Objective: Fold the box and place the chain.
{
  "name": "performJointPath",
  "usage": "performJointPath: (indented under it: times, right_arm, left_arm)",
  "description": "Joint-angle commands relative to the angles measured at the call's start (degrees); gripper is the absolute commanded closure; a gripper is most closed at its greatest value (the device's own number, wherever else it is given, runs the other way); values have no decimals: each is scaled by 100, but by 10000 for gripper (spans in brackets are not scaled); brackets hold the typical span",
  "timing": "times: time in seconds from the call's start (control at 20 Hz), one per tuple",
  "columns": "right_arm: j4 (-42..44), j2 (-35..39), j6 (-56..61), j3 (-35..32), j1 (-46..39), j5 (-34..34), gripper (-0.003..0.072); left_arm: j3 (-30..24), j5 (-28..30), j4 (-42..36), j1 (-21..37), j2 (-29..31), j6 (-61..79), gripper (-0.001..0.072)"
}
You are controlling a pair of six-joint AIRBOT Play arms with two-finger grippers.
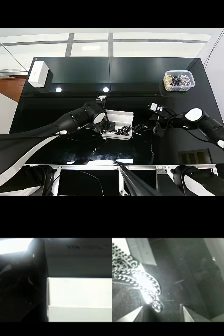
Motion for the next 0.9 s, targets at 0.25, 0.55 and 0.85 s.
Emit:
performJointPath:
  times: [0.25,0.55,0.85]
  right_arm:
    - [-15,-317,-358,-7,450,-463,288]
    - [24,-302,-315,-4,450,-212,636]
    - [-129,592,999,227,448,195,643]
  left_arm:
    - [2,37,4,4,0,0,678]
    - [2,37,4,4,0,0,678]
    - [2,37,2,2,0,0,678]
